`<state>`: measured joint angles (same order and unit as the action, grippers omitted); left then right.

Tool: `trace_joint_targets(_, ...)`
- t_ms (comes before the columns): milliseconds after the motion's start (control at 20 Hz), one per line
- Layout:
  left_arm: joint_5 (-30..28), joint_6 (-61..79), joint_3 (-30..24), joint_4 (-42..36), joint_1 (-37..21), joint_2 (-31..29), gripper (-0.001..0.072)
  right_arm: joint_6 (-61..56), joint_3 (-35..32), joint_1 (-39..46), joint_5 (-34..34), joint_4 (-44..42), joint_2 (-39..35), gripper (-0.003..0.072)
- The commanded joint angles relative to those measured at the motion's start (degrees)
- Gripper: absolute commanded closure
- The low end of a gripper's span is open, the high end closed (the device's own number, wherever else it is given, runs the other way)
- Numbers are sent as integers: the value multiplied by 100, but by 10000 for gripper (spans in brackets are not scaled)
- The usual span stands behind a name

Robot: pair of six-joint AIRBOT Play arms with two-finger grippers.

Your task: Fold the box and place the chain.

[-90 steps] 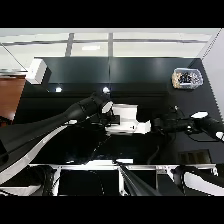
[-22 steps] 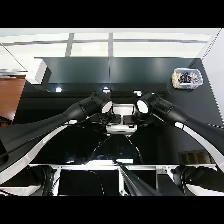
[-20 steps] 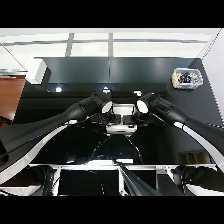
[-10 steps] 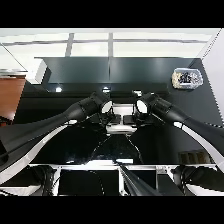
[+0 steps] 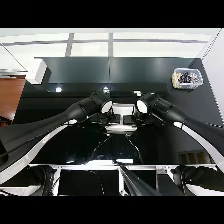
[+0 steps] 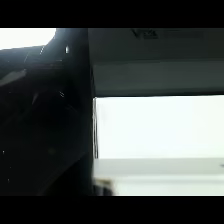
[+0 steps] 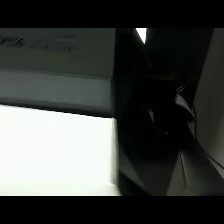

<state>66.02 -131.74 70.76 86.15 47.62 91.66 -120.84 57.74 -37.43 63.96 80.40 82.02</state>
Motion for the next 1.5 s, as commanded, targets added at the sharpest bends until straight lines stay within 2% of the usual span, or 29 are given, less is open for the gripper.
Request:
trace_joint_targets(0, 28, -28, 4, -7, -2, 4, 684, -4, 7, 28, 48, 46, -59, 312)
trace_joint_targets(200, 48, -28, 2, -7, -2, 4, 684, 546, 7, 28, 125, 260, -796, 315)
trace_joint_targets(400, 24, -28, 4, -7, -2, 4, 684, 997, 7, 142, 581, 1287, -2184, 315)
trace_joint_targets(550, 22, -28, 4, -7, -2, 4, 684, 1325, 2, 442, -146, 3491, -2924, 315)
trace_joint_targets(600, 13, -28, 2, -7, -4, 4, 684, 1325, 2, 734, -562, 3947, -2942, 315)
trace_joint_targets(650, 0, -31, 4, -9, -2, 4, 684, 1325, -31, 1222, -1180, 4059, -2874, 314)
trace_joint_targets(700, 2, -31, 2, -9, -2, 4, 684, 1320, -68, 1768, -1729, 3976, -2736, 310)
trace_joint_targets(750, 22, -28, 2, -9, -2, 4, 684, 1305, -74, 2376, -2149, 3770, -2492, 62)
trace_joint_targets(800, 50, -31, 4, -9, -2, 4, 684, 1290, -74, 2975, -2498, 3421, -2173, -23)
trace_joint_targets(900, 50, -28, 2, -9, -2, 4, 684, 1305, -35, 3987, -3235, 2055, -1447, -24)
trace_joint_targets(950, 46, -28, 4, -9, -2, 4, 684, 1335, 146, 4321, -3348, 1469, -1051, -24)
trace_joint_targets(1050, 24, -28, 4, -9, -2, 4, 684, 1335, 999, 4715, -2813, 1145, -111, -23)
trace_joint_targets(1150, 50, -28, 4, -11, -2, 4, 684, 1447, 2256, 4935, -1714, 994, 931, -18)
trace_joint_targets(1250, 90, -28, 2, -9, -2, 4, 684, 1786, 3456, 5112, -894, 354, 1875, -16)
trace_joint_targets(1300, 90, -28, 2, -9, -2, 4, 684, 1784, 3939, 5169, -699, 114, 2247, -14)
trace_joint_targets(1400, 87, -28, 2, -9, -2, 4, 684, 1777, 4507, 5171, -623, 46, 2706, 101)
trace_joint_targets(1450, 87, -31, 2, -11, -2, 4, 684, 1766, 4607, 5174, -634, 50, 2828, 101)
